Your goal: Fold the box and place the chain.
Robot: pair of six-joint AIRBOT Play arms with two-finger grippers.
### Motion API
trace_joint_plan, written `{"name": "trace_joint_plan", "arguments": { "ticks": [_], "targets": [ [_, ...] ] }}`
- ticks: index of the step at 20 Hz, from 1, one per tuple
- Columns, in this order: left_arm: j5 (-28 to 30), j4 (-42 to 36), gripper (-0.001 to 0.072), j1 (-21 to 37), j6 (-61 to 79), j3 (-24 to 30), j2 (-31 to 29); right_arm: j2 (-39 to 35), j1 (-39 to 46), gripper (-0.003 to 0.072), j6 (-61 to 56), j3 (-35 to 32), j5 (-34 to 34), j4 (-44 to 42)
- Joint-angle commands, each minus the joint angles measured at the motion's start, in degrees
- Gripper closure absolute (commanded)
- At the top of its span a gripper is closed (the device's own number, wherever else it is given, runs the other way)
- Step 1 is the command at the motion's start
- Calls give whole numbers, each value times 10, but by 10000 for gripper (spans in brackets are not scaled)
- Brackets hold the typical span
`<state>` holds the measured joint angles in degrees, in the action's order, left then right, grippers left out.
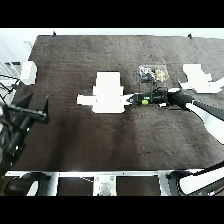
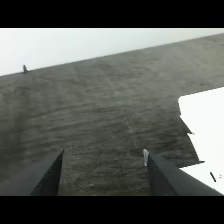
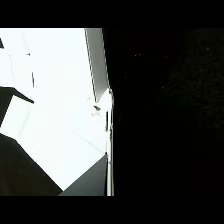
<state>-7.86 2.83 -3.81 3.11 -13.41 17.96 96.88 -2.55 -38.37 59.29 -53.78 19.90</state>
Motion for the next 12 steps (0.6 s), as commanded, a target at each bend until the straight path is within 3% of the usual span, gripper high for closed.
{"name": "trace_joint_plan", "arguments": {
  "ticks": [1, 6, 10, 12],
  "targets": [
    [-56, 0, 132, 0, -2, -96, 169, 0, -2, 683, -1, 0, 3, 0],
    [-186, 11, 133, 0, -61, -305, 460, 0, -2, 683, -4, 0, 17, -4],
    [-336, 250, 132, 0, -293, -505, 636, 0, -6, 682, 2, 0, 19, -4],
    [-422, 327, 132, 0, -375, -603, 705, 0, -7, 683, 20, -1, 22, -4]
  ]
}}
